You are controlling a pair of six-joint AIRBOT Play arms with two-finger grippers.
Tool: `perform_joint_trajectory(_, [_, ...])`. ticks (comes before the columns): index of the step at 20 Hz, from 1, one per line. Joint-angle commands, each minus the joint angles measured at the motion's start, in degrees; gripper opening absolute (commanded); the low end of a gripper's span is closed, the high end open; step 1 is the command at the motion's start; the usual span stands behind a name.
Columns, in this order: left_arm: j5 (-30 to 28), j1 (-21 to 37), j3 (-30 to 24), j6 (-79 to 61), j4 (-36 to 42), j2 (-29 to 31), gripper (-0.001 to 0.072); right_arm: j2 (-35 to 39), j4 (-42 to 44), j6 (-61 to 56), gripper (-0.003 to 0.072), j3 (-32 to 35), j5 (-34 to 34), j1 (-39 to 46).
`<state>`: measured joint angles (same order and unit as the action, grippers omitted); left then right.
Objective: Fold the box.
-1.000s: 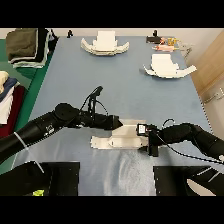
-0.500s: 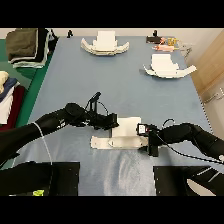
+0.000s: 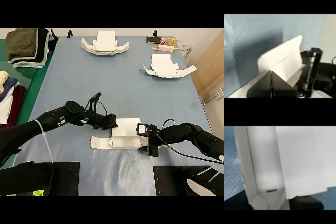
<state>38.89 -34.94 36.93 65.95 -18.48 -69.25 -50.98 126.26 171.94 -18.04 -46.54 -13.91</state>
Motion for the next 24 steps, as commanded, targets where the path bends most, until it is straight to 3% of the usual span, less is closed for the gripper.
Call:
perform_joint_trajectory(1, [3.1, 3.9, 0.7, -7.4, -0.3, 7.3, 0.0012, 0.0, 0.0, 0.0, 0.0507, 0.0, 0.0, 0.0])
perform_joint_trajectory(4, [6.9, 5.4, 0.7, -9.4, -7.3, 17.9, 0.0013, 0.0, 0.0, 0.0, 0.0506, 0.0, 0.0, 0.0])
perform_joint_trajectory(7, [14.4, 5.3, 0.7, -9.9, -23.3, 27.4, 0.0013, 0.0, 0.0, 0.0, 0.0506, 0.0, 0.0, 0.0])
perform_joint_trajectory(10, [20.5, 5.3, 0.7, -16.3, -32.3, 32.7, 0.0015, 0.0, 0.0, 0.0, 0.0506, 0.0, 0.0, 0.0])
perform_joint_trajectory(11, [21.4, 5.3, 0.7, -18.5, -33.5, 33.4, 0.0067, 0.0, 0.0, 0.0, 0.0507, 0.0, 0.0, 0.0])
perform_joint_trajectory(12, [21.7, 5.3, 0.7, -20.5, -34.1, 33.5, 0.0459, 0.0, 0.0, 0.0, 0.0506, 0.0, 0.0, 0.0])
perform_joint_trajectory(13, [21.5, 5.3, 0.7, -21.7, -34.5, 33.4, 0.0665, 0.0, 0.0, 0.0, 0.0506, 0.0, 0.0, 0.0])
perform_joint_trajectory(17, [22.1, 5.3, -0.1, -33.4, -34.5, 32.7, 0.0673, 0.0, 0.0, 0.0, 0.0507, 0.0, 0.0, 0.0])
perform_joint_trajectory(20, [21.6, 5.4, -5.3, -41.6, -34.3, 32.7, 0.0684, 0.0, 0.0, 0.0, 0.0506, 0.0, 0.0, 0.0])
perform_joint_trajectory(24, [15.0, 5.3, -12.6, -48.8, -29.1, 32.4, 0.0683, 0.0, 0.0, 0.0, 0.0506, 0.0, 0.0, 0.0])
